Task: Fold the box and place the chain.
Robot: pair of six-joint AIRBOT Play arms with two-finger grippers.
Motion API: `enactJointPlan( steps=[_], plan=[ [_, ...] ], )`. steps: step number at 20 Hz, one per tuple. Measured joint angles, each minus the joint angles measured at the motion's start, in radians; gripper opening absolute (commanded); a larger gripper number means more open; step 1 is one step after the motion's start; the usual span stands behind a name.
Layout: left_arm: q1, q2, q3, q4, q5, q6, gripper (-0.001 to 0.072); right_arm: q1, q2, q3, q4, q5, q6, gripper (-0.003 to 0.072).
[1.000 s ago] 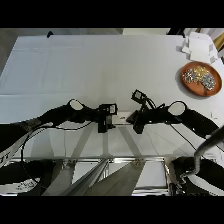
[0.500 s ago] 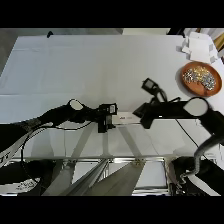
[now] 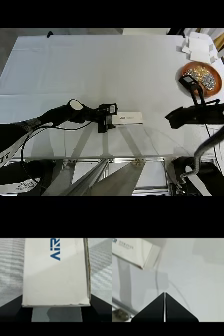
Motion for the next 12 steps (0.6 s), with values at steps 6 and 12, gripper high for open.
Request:
enactJointPlan(
  steps=[6,12],
  plan=[
    [0.000,0.000,0.000,0.000,0.000,0.000,0.0333,-0.020,0.010,-0.072,-0.127,0.006,0.146,0.0010],
    [0.000,0.000,0.000,0.000,0.000,0.000,0.0333,-0.022,0.012,-0.154,-0.206,0.024,0.214,0.0011]
  ],
)
